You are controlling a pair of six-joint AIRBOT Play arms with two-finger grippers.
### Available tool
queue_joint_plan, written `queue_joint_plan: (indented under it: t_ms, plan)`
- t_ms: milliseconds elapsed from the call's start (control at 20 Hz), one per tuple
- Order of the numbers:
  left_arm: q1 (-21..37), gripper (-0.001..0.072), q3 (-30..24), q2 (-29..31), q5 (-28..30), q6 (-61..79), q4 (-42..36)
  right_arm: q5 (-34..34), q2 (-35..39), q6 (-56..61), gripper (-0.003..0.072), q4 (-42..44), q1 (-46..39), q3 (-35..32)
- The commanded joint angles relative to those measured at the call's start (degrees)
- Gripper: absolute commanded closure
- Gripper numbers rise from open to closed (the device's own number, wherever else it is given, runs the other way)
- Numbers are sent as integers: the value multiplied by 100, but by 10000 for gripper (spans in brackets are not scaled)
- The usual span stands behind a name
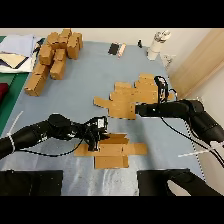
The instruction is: Fold the box.
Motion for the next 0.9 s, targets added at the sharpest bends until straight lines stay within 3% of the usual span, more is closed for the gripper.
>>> queue_joint_plan:
  t_ms: [0, 850]
  plan:
    - [-44, 699, -101, -4, 50, 20, -44, 90, 0, -2, 685, -2, -4, -2]
    - [-44, 697, -352, -2, -254, -710, 26, -63, 0, -24, 685, -17, 103, -2]
